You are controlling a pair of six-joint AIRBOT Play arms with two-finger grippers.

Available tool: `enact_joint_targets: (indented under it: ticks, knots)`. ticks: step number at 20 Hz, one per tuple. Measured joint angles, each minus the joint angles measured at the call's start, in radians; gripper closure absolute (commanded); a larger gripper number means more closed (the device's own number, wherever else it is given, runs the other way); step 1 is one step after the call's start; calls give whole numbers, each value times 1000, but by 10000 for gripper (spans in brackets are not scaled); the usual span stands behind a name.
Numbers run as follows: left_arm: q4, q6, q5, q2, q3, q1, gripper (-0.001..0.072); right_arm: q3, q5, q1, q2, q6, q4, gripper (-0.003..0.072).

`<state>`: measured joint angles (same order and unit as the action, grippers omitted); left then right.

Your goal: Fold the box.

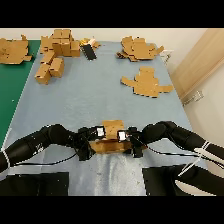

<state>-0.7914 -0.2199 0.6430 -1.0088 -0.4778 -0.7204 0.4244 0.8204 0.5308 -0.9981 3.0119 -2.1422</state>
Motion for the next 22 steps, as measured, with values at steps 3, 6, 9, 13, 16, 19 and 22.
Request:
enact_joint_targets:
  ticks: [3, 6, 9, 13, 16, 19, 22]
  knots:
    - [11, -24, -12, -1, -2, -17, 156, 0, 0, 0, 0, 0, 0, 166]
    - [22, -43, -23, -2, -2, -25, 185, 0, 0, 0, 0, 0, 0, 166]
    - [33, -54, -29, -2, -2, -35, 322, 0, 0, 0, 0, 0, 0, 167]
    - [47, -55, -33, -2, -6, -48, 446, 0, 0, 0, 0, 0, 0, 166]
    - [55, -57, -43, -3, -9, -51, 557, 0, 0, 0, 0, 0, 0, 166]
    - [60, -57, -50, -3, -14, -53, 558, 0, 0, 0, 0, 0, 0, 167]
    - [77, -57, -58, -3, -19, -53, 692, 0, 0, 0, 0, 0, 0, 167]
